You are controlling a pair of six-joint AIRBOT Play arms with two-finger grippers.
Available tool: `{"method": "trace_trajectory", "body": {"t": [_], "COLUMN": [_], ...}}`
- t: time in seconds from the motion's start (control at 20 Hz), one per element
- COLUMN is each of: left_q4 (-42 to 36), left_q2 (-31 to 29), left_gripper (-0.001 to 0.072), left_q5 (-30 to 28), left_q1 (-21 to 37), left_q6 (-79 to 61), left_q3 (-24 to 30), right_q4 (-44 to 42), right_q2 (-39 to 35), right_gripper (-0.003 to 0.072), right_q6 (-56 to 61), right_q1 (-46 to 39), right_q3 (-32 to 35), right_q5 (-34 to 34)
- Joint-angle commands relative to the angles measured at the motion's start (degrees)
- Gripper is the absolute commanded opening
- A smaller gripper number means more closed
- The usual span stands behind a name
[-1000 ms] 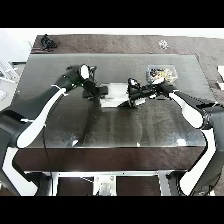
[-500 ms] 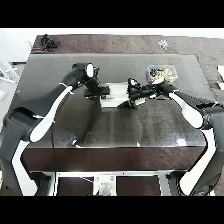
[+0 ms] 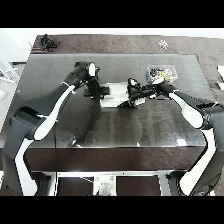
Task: Fold the box and place the chain.
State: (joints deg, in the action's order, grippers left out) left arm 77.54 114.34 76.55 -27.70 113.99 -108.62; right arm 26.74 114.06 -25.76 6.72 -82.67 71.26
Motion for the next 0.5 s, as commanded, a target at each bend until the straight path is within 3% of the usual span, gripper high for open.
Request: {"method": "trace_trajectory", "body": {"t": [0.0, 0.2, 0.3, 0.45], "left_q4": [1.01, 1.18, 1.81, 2.01], "left_q2": [0.66, 4.11, 5.46, 5.66], "left_gripper": [0.0126, 0.0124, 0.0020, 0.0020], "left_q5": [0.33, 3.89, 5.33, 5.40], "left_q1": [-0.37, -1.42, -1.84, -1.81], "left_q6": [0.70, 1.07, 1.03, 0.72], "left_q3": [-0.92, -5.57, -7.52, -7.52], "right_q4": [0.28, 0.28, 0.28, 0.26], "right_q2": [0.00, 0.00, 0.00, 0.00], "right_gripper": [0.0579, 0.0580, 0.0579, 0.0580], "right_q6": [0.02, 0.02, 0.02, 0.02], "right_q1": [-0.02, -0.02, -0.02, -0.02], "right_q3": [0.00, 0.00, 0.00, 0.00], "right_q5": [-0.07, -0.07, -0.07, -0.09]}}
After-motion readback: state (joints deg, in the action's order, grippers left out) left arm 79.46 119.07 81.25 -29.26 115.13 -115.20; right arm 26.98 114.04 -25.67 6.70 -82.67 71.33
